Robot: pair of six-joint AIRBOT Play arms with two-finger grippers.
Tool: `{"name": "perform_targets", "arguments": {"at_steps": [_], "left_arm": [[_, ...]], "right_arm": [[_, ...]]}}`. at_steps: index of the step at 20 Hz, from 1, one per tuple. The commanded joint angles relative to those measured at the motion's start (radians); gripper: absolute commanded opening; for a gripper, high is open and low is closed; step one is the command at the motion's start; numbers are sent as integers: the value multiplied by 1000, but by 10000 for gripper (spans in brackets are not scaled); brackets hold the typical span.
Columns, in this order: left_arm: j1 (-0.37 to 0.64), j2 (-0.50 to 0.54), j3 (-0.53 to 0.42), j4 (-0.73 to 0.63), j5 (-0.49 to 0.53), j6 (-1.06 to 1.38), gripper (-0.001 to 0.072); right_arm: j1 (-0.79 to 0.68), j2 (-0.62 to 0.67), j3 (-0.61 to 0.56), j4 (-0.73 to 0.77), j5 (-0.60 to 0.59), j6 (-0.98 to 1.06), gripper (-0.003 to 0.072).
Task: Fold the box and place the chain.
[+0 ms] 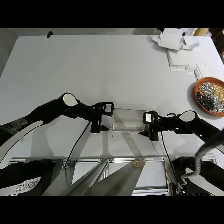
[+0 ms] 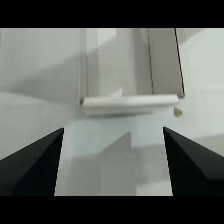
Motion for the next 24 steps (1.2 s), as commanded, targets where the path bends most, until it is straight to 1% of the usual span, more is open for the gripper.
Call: {"name": "perform_targets", "arguments": {"at_steps": [1,6,14,19,20,21,22,23,24], "left_arm": [[-23,-45,-14,-153,35,158,694],[-44,-77,-14,-168,34,157,695],[-59,-84,-16,-189,35,154,695],[-79,-124,-16,-209,43,153,690],[-79,-124,-16,-210,46,153,664],[-79,-124,-16,-209,46,152,530],[-79,-124,-16,-208,46,152,365],[-80,-124,-16,-204,45,153,247],[-80,-123,-16,-203,43,153,236]], "right_arm": [[0,1,0,0,0,0,402],[0,1,0,1,0,0,402],[0,1,0,0,0,0,402],[0,1,0,1,0,0,402],[0,1,0,0,0,0,402],[0,1,0,0,0,0,402],[0,1,0,0,0,0,402],[0,1,0,0,0,0,402],[0,1,0,0,0,0,402]]}}
